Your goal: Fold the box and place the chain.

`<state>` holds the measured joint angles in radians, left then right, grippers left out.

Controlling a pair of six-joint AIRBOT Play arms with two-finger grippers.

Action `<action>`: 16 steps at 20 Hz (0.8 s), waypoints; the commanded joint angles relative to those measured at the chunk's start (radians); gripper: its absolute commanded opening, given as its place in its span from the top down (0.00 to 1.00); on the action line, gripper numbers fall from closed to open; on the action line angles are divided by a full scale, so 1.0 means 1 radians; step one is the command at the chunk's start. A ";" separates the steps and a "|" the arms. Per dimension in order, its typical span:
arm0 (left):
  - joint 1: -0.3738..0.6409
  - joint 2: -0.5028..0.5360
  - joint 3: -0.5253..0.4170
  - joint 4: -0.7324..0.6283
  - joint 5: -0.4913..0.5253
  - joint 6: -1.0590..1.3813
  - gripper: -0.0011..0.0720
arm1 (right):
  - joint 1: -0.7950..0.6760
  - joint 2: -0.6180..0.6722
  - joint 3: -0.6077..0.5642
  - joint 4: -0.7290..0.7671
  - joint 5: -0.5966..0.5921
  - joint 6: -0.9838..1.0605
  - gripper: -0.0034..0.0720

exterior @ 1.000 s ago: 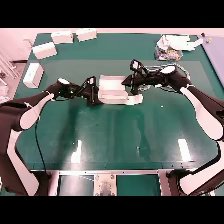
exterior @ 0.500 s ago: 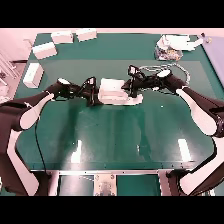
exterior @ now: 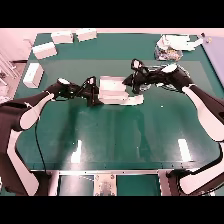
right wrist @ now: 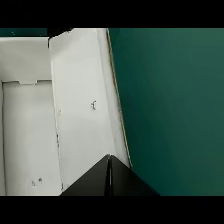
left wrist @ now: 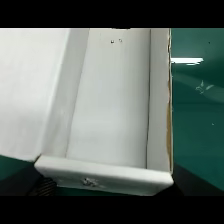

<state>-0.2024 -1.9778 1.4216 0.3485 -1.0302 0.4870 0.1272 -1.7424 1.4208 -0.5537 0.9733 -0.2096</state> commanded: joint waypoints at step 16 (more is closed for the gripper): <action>0.000 0.001 0.000 0.003 0.000 0.000 0.64 | -0.052 0.135 -0.279 -0.081 0.040 -0.111 0.38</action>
<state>-0.2028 -1.9778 1.4216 0.3515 -1.0306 0.4870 0.0742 -1.5845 1.1519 -0.6922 1.0149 -0.2237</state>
